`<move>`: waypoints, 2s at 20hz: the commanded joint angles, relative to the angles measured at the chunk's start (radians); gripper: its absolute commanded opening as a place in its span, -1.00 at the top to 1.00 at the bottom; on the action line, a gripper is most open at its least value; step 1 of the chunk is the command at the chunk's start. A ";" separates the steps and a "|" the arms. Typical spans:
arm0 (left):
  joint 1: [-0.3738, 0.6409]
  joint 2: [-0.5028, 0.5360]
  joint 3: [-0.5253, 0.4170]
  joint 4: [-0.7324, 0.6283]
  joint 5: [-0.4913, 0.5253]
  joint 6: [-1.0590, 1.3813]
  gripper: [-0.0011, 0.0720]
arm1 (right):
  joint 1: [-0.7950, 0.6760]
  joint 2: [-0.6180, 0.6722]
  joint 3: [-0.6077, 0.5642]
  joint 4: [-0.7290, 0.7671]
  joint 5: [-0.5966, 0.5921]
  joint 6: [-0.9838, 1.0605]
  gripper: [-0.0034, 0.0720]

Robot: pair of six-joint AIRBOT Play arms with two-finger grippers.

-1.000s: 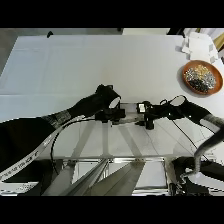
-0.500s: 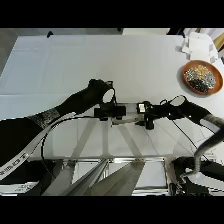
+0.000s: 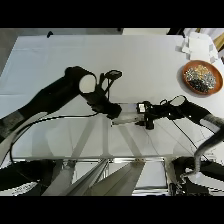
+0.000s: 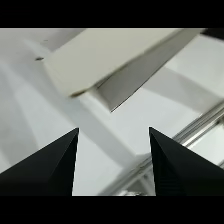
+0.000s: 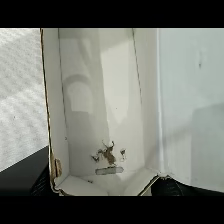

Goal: Fold the box and place the chain.

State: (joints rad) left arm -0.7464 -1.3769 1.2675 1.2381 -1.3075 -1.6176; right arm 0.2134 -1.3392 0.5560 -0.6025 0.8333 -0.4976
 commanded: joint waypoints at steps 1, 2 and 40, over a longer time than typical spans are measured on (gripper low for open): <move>0.080 0.093 -0.055 -0.014 -0.008 0.432 -0.38 | 0.000 0.001 0.000 0.000 0.000 0.000 -0.18; 0.108 0.111 -0.088 -0.021 0.009 0.540 -0.38 | 0.000 0.001 0.000 0.000 0.000 0.000 -0.18; 0.185 -0.053 -0.586 -0.790 0.503 1.924 -0.94 | 0.000 0.001 0.000 0.000 0.000 0.000 -0.18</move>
State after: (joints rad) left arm -0.5507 -1.4296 0.6884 0.4549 -0.8135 0.3050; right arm 0.2134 -1.3392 0.5564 -0.6029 0.8337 -0.4992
